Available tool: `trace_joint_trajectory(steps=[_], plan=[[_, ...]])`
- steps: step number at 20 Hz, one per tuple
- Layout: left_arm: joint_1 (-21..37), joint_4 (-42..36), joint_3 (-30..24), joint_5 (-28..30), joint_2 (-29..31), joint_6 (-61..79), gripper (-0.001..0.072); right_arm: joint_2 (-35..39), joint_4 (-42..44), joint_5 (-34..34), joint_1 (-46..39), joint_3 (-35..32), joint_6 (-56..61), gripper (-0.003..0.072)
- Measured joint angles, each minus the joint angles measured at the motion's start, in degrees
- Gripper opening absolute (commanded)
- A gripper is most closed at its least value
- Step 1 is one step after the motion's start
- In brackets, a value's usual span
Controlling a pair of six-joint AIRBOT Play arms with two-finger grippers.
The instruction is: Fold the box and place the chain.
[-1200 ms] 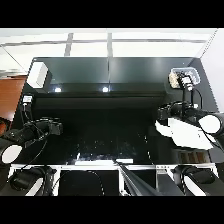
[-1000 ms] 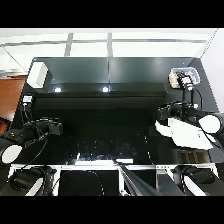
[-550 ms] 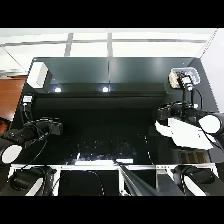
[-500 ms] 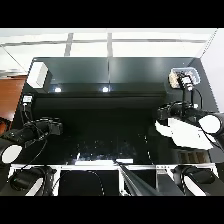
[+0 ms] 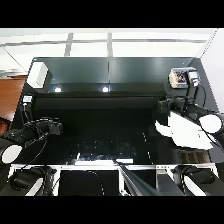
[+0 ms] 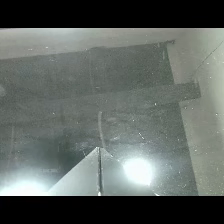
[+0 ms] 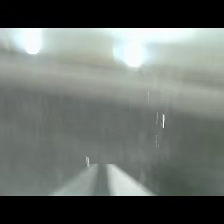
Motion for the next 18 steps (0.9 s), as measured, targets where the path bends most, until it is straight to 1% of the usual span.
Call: trace_joint_trajectory(steps=[2, 3, 5, 6, 8, 10, 13, 15, 18], plan=[[0.00, 0.00, 0.00, 0.00, 0.00, 0.00, 0.0024, -0.04, 2.25, -6.73, -0.13, 0.13, -0.04, 0.0719], [0.00, 0.02, 0.00, 0.00, 0.00, 0.00, 0.0023, -0.09, 3.06, -8.92, -0.52, 0.37, -0.02, 0.0719], [0.00, 0.00, 0.00, 0.00, 0.00, 0.00, 0.0023, -0.13, 3.28, -11.10, -2.62, 1.84, -0.02, 0.0718], [0.00, 0.00, 0.00, 0.00, 0.00, -0.02, 0.0024, -0.15, 2.64, -11.06, -4.42, 3.19, -0.02, 0.0718], [0.00, 0.00, 0.00, -0.02, 0.00, 0.00, 0.0023, -0.31, -0.37, -9.90, -9.35, 6.93, -0.02, 0.0718], [0.00, 0.02, 0.00, 0.00, 0.00, 0.00, 0.0024, -0.94, -4.35, -7.21, -15.96, 11.50, -0.02, 0.0718], [0.00, 0.02, 0.00, 0.00, 0.00, -0.02, 0.0024, -2.97, -9.35, -3.74, -28.02, 17.68, 0.00, 0.0718], [0.00, 0.02, 0.00, -0.02, 0.00, -0.02, 0.0024, -4.87, -11.08, -0.85, -35.78, 20.76, 0.02, 0.0718], [0.00, 0.02, 0.00, -0.02, 0.00, -0.02, 0.0024, -8.00, -12.44, 5.49, -46.62, 23.98, 0.09, 0.0718]])
